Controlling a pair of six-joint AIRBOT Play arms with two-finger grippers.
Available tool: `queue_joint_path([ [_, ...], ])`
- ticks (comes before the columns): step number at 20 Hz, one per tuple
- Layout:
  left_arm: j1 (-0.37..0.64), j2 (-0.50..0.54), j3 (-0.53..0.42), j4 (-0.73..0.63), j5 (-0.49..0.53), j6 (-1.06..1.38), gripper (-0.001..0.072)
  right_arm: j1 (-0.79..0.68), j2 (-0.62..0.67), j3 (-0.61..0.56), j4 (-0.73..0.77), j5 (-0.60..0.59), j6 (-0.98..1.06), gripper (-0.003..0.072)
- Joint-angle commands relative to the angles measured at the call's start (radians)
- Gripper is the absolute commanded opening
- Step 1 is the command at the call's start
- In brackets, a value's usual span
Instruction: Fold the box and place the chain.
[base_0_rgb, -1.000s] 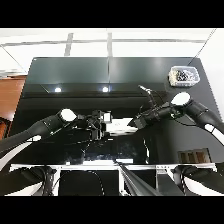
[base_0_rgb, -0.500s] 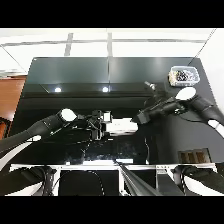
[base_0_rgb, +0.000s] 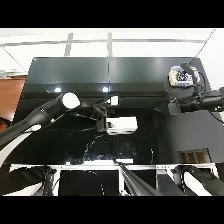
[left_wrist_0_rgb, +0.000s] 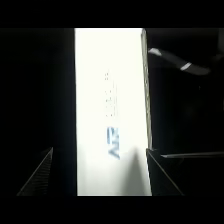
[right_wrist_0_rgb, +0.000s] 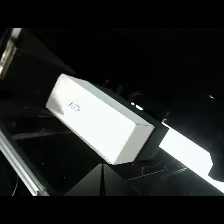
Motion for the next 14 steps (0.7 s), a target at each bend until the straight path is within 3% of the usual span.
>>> queue_joint_path([
  [1, -0.05, -0.129, 0.165, 0.027, -0.034, -0.187, 0.0715, -0.02, 0.014, 0.001, -0.008, -0.005, 0.002, 0.0012],
  [5, -0.08, -0.24, 0.234, 0.028, -0.105, -0.285, 0.0716, -0.021, 0.014, 0.001, -0.009, -0.022, -0.006, 0.0012],
  [12, -0.08, -0.244, 0.241, 0.038, -0.177, -0.277, 0.0717, -0.02, 0.014, 0.001, -0.011, -0.027, -0.014, 0.0012],
  [14, -0.084, -0.244, 0.261, 0.097, -0.221, -0.279, 0.0718, -0.021, 0.014, 0.001, -0.012, -0.029, -0.014, 0.0012],
])
